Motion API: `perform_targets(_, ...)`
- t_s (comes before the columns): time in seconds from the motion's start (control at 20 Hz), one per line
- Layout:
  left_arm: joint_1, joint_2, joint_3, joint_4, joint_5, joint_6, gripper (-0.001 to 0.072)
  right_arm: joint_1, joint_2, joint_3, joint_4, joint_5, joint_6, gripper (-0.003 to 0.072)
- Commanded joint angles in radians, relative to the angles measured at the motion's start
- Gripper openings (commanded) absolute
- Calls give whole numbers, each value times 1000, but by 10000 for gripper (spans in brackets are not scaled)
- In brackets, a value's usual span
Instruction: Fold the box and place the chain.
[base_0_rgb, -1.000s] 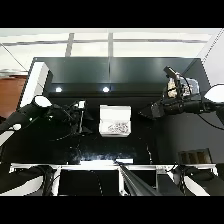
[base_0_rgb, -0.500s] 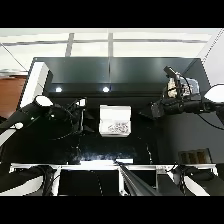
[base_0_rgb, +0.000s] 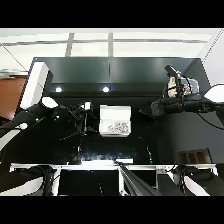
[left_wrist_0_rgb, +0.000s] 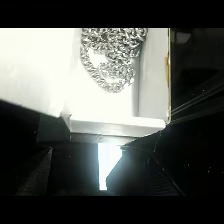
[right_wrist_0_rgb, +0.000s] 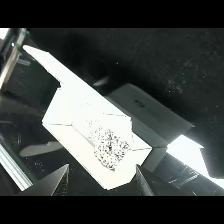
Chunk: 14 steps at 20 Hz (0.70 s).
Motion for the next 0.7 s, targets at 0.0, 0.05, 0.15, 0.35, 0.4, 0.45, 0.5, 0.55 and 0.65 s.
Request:
perform_targets(0.0,-37,-6,1,4,25,21,701,0,1,1,-1,-6,0,486)
perform_targets(0.05,-40,-6,1,4,36,21,702,0,1,1,-1,-7,0,486)
perform_targets(0.15,-40,-6,1,0,46,18,701,0,1,1,-1,-7,0,486)
perform_targets(0.35,-65,-8,1,4,40,17,701,0,1,1,-1,-7,0,486)
perform_targets(0.4,-72,-10,1,4,40,14,702,0,1,1,-1,-7,0,487)
perform_targets(0.45,-78,-13,1,4,40,5,701,0,1,1,-2,-7,0,486)
perform_targets(0.5,-79,-17,1,4,40,-2,702,0,1,1,-1,-7,0,486)
perform_targets(0.55,-79,-21,1,4,45,-2,701,0,1,1,-1,-7,0,486)
perform_targets(0.65,-79,-22,1,4,62,-2,702,0,1,1,-1,-7,0,486)
